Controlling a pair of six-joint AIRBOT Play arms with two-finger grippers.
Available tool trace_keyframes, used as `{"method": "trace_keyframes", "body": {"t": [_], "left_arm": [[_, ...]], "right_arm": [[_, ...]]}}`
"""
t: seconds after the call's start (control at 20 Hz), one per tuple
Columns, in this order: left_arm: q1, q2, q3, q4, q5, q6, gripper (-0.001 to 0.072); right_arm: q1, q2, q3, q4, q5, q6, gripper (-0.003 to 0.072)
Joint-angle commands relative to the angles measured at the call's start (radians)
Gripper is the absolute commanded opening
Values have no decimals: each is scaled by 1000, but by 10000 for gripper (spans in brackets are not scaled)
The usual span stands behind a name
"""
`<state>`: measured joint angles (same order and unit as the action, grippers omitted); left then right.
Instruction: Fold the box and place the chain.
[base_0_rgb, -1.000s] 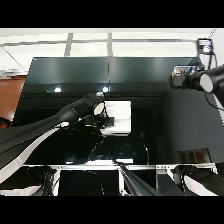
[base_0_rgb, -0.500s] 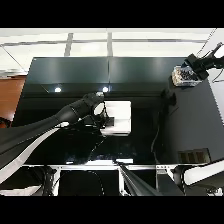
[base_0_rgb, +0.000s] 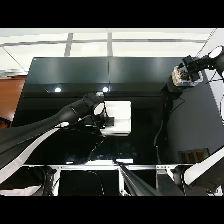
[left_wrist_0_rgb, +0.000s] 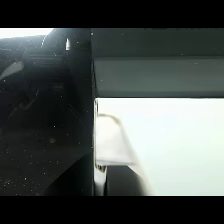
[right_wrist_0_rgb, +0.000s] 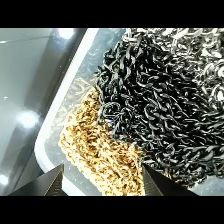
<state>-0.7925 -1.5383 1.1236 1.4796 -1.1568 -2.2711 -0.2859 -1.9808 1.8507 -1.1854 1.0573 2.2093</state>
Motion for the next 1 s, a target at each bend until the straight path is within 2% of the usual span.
{"method": "trace_keyframes", "body": {"t": [0.0, 0.25, 0.3, 0.75, 0.95], "left_arm": [[1, 0, 0, 0, 0, 1, 28], [1, 0, 0, 0, 0, 1, 28], [1, 0, 0, 0, 0, 1, 29], [1, 0, 0, 0, 0, 1, 28], [1, 0, 0, 0, 0, 1, 28]], "right_arm": [[2, -17, 6, 7, 6, 13, 550], [10, -36, 6, 52, 5, 8, 549], [10, -37, 6, 52, 4, 5, 487], [-5, -33, 95, 56, 101, -56, 488], [-5, -34, 113, 46, 109, -56, 488]]}}
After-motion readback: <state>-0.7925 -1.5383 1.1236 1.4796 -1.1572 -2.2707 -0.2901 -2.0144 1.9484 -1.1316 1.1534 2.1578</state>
